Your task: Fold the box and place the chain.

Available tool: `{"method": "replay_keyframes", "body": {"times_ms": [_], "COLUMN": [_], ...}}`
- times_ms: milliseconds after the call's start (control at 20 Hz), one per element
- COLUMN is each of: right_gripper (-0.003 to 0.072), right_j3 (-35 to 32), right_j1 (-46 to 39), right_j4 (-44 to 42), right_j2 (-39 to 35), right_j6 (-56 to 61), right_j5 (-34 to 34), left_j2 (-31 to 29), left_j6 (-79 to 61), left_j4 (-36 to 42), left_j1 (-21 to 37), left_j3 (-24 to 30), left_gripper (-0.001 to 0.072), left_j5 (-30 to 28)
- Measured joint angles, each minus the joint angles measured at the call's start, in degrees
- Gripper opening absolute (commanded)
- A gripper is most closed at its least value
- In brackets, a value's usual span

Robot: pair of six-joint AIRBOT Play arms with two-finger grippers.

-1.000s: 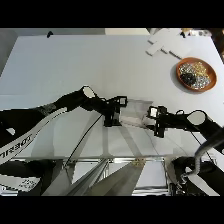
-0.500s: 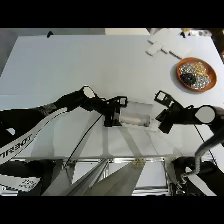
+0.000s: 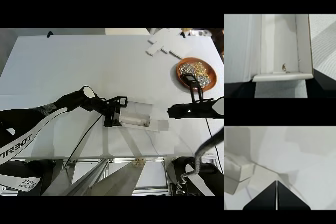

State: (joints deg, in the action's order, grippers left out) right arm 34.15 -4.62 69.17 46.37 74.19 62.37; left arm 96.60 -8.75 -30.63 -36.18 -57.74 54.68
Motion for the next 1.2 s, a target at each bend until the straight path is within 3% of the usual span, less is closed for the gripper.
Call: {"method": "replay_keyframes", "body": {"times_ms": [250,650,900,1200], "right_gripper": [0.0020,0.0020,0.0020,0.0020], "right_j3": [-0.24,-0.76,-1.40,-1.55], "right_j1": [-5.22,-6.75,-6.91,-9.64], "right_j4": [-0.11,1.22,1.84,2.01], "right_j2": [6.21,14.36,14.67,8.72], "right_j6": [5.57,7.80,6.75,5.51], "right_j5": [3.32,5.53,6.05,6.88], "left_j2": [0.02,0.02,0.02,0.02], "left_j6": [0.00,-0.07,-0.04,0.11], "left_j4": [0.00,-0.04,-0.07,0.02], "left_j1": [0.00,0.00,0.00,-0.02], "left_j3": [0.00,0.00,0.00,0.00], "left_gripper": [0.0171,0.0171,0.0171,0.0171], "left_j5": [0.00,0.02,0.22,0.09]}}
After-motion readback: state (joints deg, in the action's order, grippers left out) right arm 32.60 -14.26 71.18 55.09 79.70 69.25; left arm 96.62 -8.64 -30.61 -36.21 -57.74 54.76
